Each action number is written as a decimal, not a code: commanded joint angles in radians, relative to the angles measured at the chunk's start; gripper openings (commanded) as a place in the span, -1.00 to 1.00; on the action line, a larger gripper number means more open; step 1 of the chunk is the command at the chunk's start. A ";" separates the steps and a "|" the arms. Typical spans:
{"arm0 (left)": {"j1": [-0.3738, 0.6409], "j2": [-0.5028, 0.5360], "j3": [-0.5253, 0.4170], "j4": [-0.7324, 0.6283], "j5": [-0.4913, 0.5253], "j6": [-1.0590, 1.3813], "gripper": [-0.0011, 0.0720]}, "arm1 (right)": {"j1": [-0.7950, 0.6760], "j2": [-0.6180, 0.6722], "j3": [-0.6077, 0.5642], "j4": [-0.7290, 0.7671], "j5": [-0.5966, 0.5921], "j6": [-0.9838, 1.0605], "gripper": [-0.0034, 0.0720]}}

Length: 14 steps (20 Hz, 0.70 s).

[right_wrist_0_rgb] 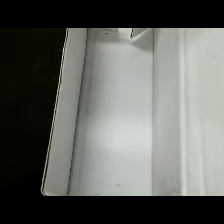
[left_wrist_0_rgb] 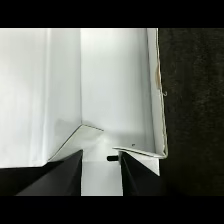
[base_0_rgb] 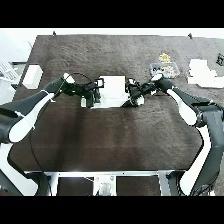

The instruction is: Fold the box and place the chain.

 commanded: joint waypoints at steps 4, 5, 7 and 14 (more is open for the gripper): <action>0.000 -0.020 0.001 -0.043 0.027 0.050 -0.20 | 0.001 0.000 0.001 -0.001 0.002 -0.002 0.66; 0.000 -0.024 0.001 -0.050 0.025 0.050 -0.20 | 0.001 0.000 0.001 -0.001 0.002 -0.002 0.66; 0.000 -0.029 0.001 -0.066 0.026 0.053 -0.20 | 0.001 0.000 0.001 -0.001 0.002 -0.002 0.66; 0.000 -0.030 0.001 -0.094 -0.003 0.068 0.22 | 0.001 0.000 0.001 -0.001 0.002 -0.002 0.66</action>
